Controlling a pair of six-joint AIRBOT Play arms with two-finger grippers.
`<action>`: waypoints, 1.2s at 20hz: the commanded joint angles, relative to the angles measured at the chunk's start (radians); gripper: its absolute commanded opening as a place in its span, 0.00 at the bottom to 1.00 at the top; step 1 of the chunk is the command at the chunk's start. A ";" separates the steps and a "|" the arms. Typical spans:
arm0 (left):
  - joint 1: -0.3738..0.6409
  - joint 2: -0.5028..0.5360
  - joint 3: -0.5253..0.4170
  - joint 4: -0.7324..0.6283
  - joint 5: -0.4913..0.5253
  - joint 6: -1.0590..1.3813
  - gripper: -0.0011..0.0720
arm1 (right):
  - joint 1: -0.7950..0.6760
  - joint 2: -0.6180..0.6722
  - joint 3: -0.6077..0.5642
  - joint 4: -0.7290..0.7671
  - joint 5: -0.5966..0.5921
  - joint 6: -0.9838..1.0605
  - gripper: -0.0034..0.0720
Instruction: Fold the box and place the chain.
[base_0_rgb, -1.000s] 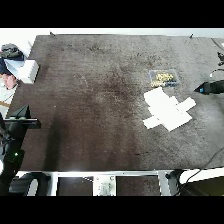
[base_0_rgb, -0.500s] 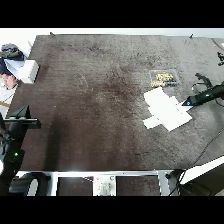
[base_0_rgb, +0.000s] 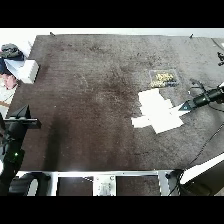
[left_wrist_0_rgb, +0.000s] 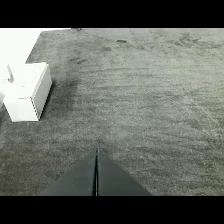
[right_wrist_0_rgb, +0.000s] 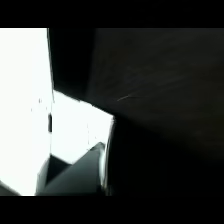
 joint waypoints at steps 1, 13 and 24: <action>0.000 0.000 -0.001 0.000 0.002 0.000 0.03 | -0.026 0.002 0.004 0.070 0.109 -0.051 0.06; 0.000 0.000 -0.001 0.000 0.002 0.000 0.03 | 0.093 0.254 -0.475 0.666 -0.025 0.012 0.06; 0.000 0.000 -0.001 0.000 -0.016 0.000 0.03 | 0.621 0.391 -0.653 0.850 -0.659 0.073 0.06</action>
